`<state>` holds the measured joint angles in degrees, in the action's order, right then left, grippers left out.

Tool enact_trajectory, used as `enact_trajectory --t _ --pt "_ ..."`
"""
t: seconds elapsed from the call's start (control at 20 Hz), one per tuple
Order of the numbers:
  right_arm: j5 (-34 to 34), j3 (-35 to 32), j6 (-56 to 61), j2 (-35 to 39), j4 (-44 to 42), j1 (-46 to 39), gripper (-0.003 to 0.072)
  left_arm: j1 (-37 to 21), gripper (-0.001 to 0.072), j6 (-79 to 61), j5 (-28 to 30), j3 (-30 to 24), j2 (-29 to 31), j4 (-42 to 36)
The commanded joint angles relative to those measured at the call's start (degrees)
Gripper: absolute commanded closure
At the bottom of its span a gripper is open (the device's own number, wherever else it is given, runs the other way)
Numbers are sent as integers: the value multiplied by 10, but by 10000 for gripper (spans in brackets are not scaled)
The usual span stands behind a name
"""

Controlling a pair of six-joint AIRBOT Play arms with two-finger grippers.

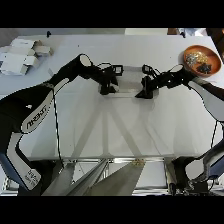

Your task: Fold the box and place the chain.

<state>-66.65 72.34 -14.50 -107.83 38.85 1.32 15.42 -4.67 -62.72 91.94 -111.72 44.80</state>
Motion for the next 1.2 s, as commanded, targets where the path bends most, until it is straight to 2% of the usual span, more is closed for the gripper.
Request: enact_trajectory --t 0.0,0.05,0.1,0.4,0.5,0.55,0.85,1.15 --pt "0 0 1 0 0 0 162 0 159 13 -1 0 -1 -4" --pt "0 0 1 0 -1 0 162 0 113 19 -1 0 -2 -4" --pt "0 0 1 0 -1 0 162 0 110 25 -1 0 -2 -4" --pt "0 0 1 0 0 0 162 -4 163 26 -1 0 -2 -4" --pt "0 0 1 0 0 0 162 -12 429 26 -5 0 1 -2" --pt "0 0 1 0 -1 0 162 -16 492 25 -5 0 5 1" --pt "0 0 1 0 0 0 162 -56 499 26 -29 0 51 -2" --pt "0 0 1 0 -1 0 162 -113 500 26 -91 0 114 -2"
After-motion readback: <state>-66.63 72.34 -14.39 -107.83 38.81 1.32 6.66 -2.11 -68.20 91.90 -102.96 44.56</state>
